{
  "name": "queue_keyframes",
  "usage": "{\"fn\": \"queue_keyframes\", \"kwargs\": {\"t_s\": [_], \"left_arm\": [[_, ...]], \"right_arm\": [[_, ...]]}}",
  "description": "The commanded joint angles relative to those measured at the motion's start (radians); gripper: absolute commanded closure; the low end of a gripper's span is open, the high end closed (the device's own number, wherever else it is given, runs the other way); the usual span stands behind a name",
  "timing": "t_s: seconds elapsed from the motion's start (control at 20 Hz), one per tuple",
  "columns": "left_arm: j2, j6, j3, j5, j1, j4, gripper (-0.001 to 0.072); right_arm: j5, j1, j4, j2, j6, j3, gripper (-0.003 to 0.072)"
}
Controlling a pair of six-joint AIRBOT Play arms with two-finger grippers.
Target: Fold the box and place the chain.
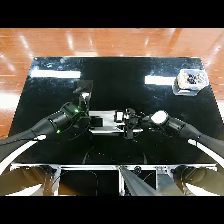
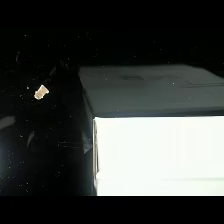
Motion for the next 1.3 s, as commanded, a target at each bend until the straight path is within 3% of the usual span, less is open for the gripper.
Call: {"fn": "queue_keyframes", "kwargs": {"t_s": [0.0, 0.05, 0.1, 0.15, 0.2, 0.25, 0.3, 0.35, 0.5, 0.7, 0.85, 0.95, 1.05, 1.25], "left_arm": [[-0.001, 0.0, 0.0, 0.004, 0.0, 0.0, 0.0686], [-0.001, 0.0, 0.0, 0.004, 0.0, 0.0, 0.0687], [-0.001, 0.0, 0.0, 0.004, 0.0, 0.0, 0.0686], [-0.001, 0.0, 0.0, 0.004, 0.0, 0.0, 0.0687], [-0.001, 0.0, 0.0, 0.003, 0.0, 0.0, 0.0687], [-0.001, 0.0, 0.0, 0.003, 0.0, 0.0, 0.0686], [-0.001, 0.0, 0.0, 0.003, 0.0, 0.0, 0.0686], [-0.001, 0.0, 0.0, 0.003, 0.0, 0.0, 0.0686], [-0.001, 0.001, 0.0, 0.01, 0.0, 0.002, 0.0687], [0.0, 0.004, 0.013, 0.015, 0.0, 0.033, 0.0688], [0.0, 0.001, 0.047, 0.031, 0.0, 0.052, 0.0689], [-0.004, -0.011, 0.052, 0.042, 0.001, 0.08, 0.0689], [-0.016, -0.019, 0.052, 0.058, 0.002, 0.088, 0.0688], [-0.027, -0.019, 0.052, 0.067, 0.0, 0.088, 0.0688]], "right_arm": [[0.003, 0.001, 0.002, -0.001, 0.001, 0.001, 0.0469], [0.003, 0.001, 0.002, -0.001, 0.001, 0.001, 0.0367], [0.002, 0.001, 0.002, -0.001, 0.001, 0.001, 0.016], [0.003, 0.001, 0.002, -0.001, 0.008, 0.001, 0.0202], [0.003, 0.001, 0.002, -0.001, 0.009, 0.001, 0.0198], [0.003, 0.001, 0.002, -0.001, 0.009, 0.001, 0.0303], [0.007, 0.001, 0.001, -0.001, 0.009, 0.001, 0.0626], [0.006, 0.0, -0.002, 0.0, 0.018, 0.001, 0.0659], [0.023, -0.037, -0.007, 0.014, 0.146, 0.001, 0.0659], [0.149, -0.208, -0.087, 0.072, 0.58, 0.001, 0.0659], [0.369, -0.39, -0.1, 0.08, 0.858, 0.001, 0.0659], [0.556, -0.506, -0.1, 0.082, 0.887, 0.001, 0.0659], [0.669, -0.603, -0.098, 0.089, 0.903, 0.001, 0.0659], [0.695, -0.83, -0.183, 0.104, 1.263, 0.005, 0.0659]]}}
